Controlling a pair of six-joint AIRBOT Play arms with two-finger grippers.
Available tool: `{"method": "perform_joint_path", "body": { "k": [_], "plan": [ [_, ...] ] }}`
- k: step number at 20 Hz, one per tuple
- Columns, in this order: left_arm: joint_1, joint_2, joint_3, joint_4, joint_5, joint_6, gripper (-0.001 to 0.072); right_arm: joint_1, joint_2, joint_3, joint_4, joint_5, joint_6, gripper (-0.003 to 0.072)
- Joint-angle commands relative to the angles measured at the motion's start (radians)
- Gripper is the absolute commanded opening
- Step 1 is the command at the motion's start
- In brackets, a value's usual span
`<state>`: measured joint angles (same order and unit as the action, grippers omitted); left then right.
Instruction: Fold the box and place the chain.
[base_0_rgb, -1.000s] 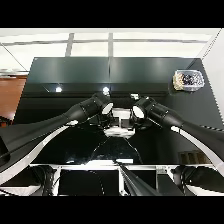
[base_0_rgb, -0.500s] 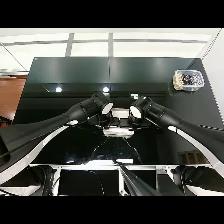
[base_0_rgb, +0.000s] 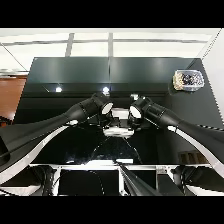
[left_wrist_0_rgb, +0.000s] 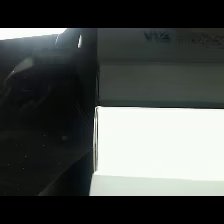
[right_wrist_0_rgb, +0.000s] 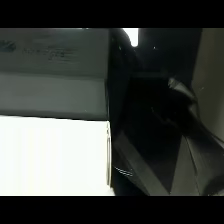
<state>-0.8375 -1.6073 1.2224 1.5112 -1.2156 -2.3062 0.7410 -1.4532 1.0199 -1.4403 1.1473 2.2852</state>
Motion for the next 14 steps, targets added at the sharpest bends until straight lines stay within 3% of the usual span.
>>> {"method": "perform_joint_path", "body": {
  "k": [1, 4, 5, 6, 14],
  "plan": [
    [0.0, 0.0, 0.001, -0.001, 0.002, 0.002, 0.0028, 0.001, 0.001, 0.001, -0.001, 0.001, 0.0, 0.0014],
    [0.0, 0.0, 0.001, -0.001, 0.002, 0.002, 0.0028, 0.001, 0.007, 0.001, -0.007, 0.001, 0.0, 0.004],
    [0.0, 0.0, 0.001, -0.001, 0.002, 0.002, 0.0028, 0.0, 0.014, 0.001, -0.014, 0.004, 0.0, 0.0239],
    [0.0, 0.0, 0.001, -0.001, 0.002, 0.002, 0.0028, 0.0, 0.024, 0.001, -0.017, 0.01, 0.0, 0.0285],
    [0.0, 0.0, 0.001, -0.001, 0.002, 0.002, 0.0028, -0.018, 0.264, 0.001, -0.094, 0.068, -0.076, 0.0286]
  ]
}}
